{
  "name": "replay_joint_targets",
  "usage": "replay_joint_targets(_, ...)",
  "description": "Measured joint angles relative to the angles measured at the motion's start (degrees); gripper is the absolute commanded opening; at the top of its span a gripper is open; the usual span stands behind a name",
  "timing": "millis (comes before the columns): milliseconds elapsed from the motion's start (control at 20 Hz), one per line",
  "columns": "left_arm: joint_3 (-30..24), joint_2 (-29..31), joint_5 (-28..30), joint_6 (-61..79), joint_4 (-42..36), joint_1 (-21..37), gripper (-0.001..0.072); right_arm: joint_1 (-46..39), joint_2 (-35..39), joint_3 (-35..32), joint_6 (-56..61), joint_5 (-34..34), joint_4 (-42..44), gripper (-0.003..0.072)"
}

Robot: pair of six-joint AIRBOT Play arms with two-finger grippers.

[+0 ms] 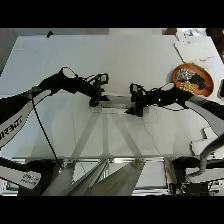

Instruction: Fold the box and place the chain.

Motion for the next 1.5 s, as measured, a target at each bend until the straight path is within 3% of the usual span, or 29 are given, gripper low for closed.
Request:
replay_joint_targets(600,0.00,0.00,0.02,-0.15,-0.02,0.00,0.0016,0.00,0.02,0.00,-0.02,0.00,-0.02,0.0493)
replay_joint_targets(650,0.00,0.00,0.02,-0.15,-0.02,0.00,0.0042,0.00,0.00,0.00,-0.02,0.00,0.00,0.0493)
replay_joint_targets(750,-0.02,-0.07,0.48,-0.17,0.57,0.02,0.0274,0.02,0.00,-0.02,-0.04,0.20,-0.07,0.0493)
replay_joint_targets(800,-0.02,-0.04,0.50,-0.33,0.35,0.07,0.0352,0.04,0.02,-0.02,-0.07,0.22,-0.09,0.0493)
replay_joint_targets(1250,-0.02,3.28,-0.66,-0.28,0.00,1.57,0.0356,0.04,0.02,-0.02,-0.02,0.09,-0.02,0.0493)
replay_joint_targets(1500,-0.02,6.64,-5.73,-3.32,0.33,5.11,0.0350,0.04,0.02,-0.02,-0.04,0.04,0.00,0.0493)
